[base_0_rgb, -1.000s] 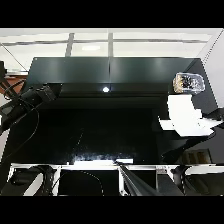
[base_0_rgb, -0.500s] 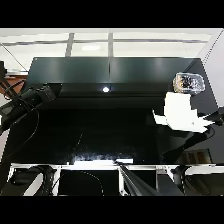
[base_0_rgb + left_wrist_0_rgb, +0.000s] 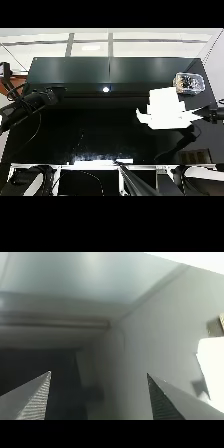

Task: Fold the box and place the chain.

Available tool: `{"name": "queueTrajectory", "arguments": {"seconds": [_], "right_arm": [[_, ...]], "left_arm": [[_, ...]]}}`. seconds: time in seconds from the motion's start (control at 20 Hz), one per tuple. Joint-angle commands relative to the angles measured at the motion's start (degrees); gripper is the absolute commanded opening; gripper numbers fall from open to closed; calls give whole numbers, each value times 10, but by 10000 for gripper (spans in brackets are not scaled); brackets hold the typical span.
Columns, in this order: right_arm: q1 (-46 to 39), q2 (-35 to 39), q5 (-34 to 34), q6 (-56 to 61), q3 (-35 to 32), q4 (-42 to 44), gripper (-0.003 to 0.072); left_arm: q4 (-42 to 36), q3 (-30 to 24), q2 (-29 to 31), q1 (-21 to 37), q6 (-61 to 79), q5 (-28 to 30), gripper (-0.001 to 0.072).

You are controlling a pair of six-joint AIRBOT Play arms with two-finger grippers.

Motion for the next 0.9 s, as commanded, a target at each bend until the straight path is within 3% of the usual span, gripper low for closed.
{"name": "queueTrajectory", "arguments": {"seconds": [0.0, 0.1, 0.25, 0.45, 0.65, 0.85], "right_arm": [[65, 104, -62, -12, -106, 95, 39], [137, 162, -99, -7, -148, 117, 39], [272, 227, -210, 35, -193, 129, 40], [476, 238, -310, 73, -198, 130, 39], [645, 238, -450, 86, -199, 94, 40], [728, 238, -505, 87, -199, 68, 40]], "left_arm": [[3, 0, -1, -9, 17, -40, 708], [4, 0, -7, -32, 54, -56, 708], [3, 0, -39, -75, 63, -47, 708], [1, 0, -118, -103, 43, -63, 708], [-33, 1, -195, -78, 34, -99, 707], [-90, 0, -259, -6, 79, -217, 707]]}}
